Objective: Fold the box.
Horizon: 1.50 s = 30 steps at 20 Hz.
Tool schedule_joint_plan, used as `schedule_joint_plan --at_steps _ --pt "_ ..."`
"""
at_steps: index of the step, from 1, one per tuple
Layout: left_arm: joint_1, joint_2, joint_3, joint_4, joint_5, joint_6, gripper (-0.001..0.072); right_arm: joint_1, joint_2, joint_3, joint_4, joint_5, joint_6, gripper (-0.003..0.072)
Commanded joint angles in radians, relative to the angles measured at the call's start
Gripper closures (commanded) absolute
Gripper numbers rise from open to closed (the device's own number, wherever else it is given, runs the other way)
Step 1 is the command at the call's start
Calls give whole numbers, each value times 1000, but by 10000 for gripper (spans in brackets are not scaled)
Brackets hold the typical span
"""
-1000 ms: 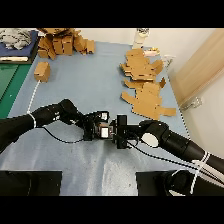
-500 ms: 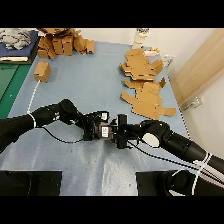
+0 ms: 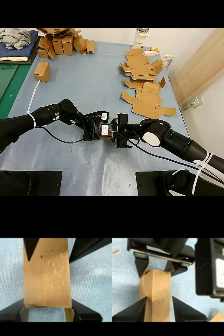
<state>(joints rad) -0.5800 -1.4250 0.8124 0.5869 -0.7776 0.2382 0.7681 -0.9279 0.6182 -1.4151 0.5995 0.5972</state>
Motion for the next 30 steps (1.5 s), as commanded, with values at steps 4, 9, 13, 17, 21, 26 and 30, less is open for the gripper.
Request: schedule_joint_plan --at_steps 4,9,13,17,21,26,30 --pt "0 0 1 0 0 0 303 1 0 17 1 16 6 298" --pt "0 0 1 0 0 0 303 1 0 18 -3 30 5 319" --pt "0 0 1 0 0 0 303 1 -2 16 -2 52 5 401" --pt "0 0 1 0 0 0 303 1 -4 15 37 56 5 401" --pt "0 0 1 0 0 0 304 1 -46 15 55 62 5 417" --pt "0 0 1 0 0 0 303 1 -56 15 87 83 5 417" --pt "0 0 1 0 0 0 304 1 -31 16 91 144 18 251"
